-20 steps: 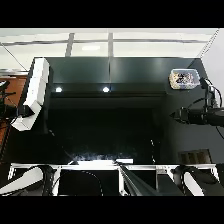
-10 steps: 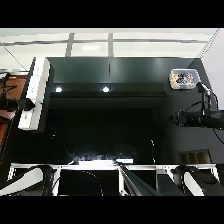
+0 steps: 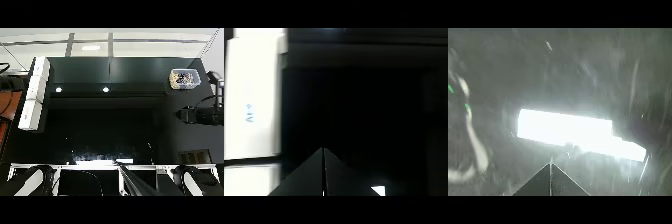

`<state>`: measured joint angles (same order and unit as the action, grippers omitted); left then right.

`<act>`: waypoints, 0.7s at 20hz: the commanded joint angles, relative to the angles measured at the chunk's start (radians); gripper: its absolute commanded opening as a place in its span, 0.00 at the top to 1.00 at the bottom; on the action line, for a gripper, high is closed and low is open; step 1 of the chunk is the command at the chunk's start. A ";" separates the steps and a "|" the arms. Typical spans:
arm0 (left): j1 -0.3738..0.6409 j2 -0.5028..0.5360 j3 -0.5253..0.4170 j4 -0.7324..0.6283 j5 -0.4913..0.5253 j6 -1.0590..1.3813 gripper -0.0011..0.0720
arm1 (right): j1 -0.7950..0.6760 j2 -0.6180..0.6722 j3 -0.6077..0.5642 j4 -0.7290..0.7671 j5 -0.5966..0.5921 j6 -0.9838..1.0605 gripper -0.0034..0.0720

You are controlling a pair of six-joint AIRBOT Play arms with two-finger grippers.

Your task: Fold the box and place the chain.

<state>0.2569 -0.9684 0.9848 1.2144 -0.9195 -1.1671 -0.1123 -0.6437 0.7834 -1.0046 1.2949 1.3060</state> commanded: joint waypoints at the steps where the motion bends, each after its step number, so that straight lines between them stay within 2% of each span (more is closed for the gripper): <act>1: -0.155 0.164 -0.083 -0.029 0.044 -0.034 0.95 | 0.106 0.161 -0.029 -0.068 -0.208 -0.021 0.95; 4: -0.281 0.304 -0.283 -0.027 0.221 -0.042 0.95 | 0.210 0.206 -0.210 -0.166 -0.415 -0.019 0.95; 7: -0.328 0.334 -0.452 -0.010 0.293 -0.042 0.95 | 0.224 0.191 -0.386 -0.178 -0.613 -0.019 0.95; 9: -0.327 0.332 -0.491 -0.005 0.298 -0.041 0.95 | 0.223 0.192 -0.435 -0.180 -0.682 -0.020 0.94; 14: -0.328 0.332 -0.491 0.004 0.288 -0.041 0.95 | 0.222 0.192 -0.435 -0.175 -0.684 -0.020 0.94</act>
